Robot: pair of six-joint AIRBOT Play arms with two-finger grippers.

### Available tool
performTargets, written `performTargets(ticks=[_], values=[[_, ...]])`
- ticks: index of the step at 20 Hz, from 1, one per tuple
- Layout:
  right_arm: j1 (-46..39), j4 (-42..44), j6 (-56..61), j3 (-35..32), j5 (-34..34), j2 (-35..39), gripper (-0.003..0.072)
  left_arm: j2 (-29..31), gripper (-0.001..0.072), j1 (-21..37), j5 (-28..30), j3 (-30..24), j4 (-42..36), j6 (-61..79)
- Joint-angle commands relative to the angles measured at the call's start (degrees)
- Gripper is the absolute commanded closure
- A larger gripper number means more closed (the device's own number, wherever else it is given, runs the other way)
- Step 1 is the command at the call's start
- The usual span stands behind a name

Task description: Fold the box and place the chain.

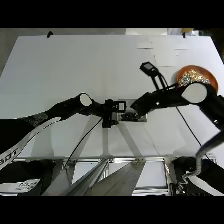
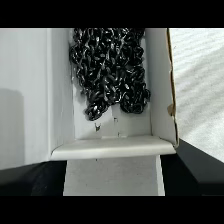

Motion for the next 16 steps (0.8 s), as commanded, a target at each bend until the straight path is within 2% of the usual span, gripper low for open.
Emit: performTargets(ticks=[1,5,7,10,11,12,13,16], values=[[-7.96,-2.62,0.39,6.71,7.34,-0.31,0.0512,0.04,0.0647,0.04,0.02,0.00,0.02,0.02],[-19.34,-13.40,12.00,7.87,0.55,-2.29,0.0512,0.04,0.0647,0.04,0.02,0.00,0.02,0.02],[-21.03,-20.59,16.15,7.74,1.07,-6.23,0.0512,0.04,0.0647,0.04,0.02,0.00,0.02,0.02],[-20.13,-24.44,16.81,7.17,4.42,-13.49,0.0501,0.04,0.0647,0.04,0.02,0.00,0.02,0.00],[-19.39,-24.79,16.83,7.13,5.53,-15.61,0.0445,0.04,0.0647,0.04,0.02,0.00,0.02,0.02],[-18.53,-24.83,16.83,7.06,6.16,-17.44,0.0297,0.04,0.0647,0.04,0.02,0.00,0.02,0.02],[-17.53,-24.81,16.85,7.04,6.36,-19.12,0.0225,0.04,0.0647,0.04,0.02,0.00,0.02,0.02],[-15.50,-24.87,19.65,7.04,6.32,-22.91,0.0227,0.04,0.0647,0.04,0.02,0.00,0.02,0.02]])
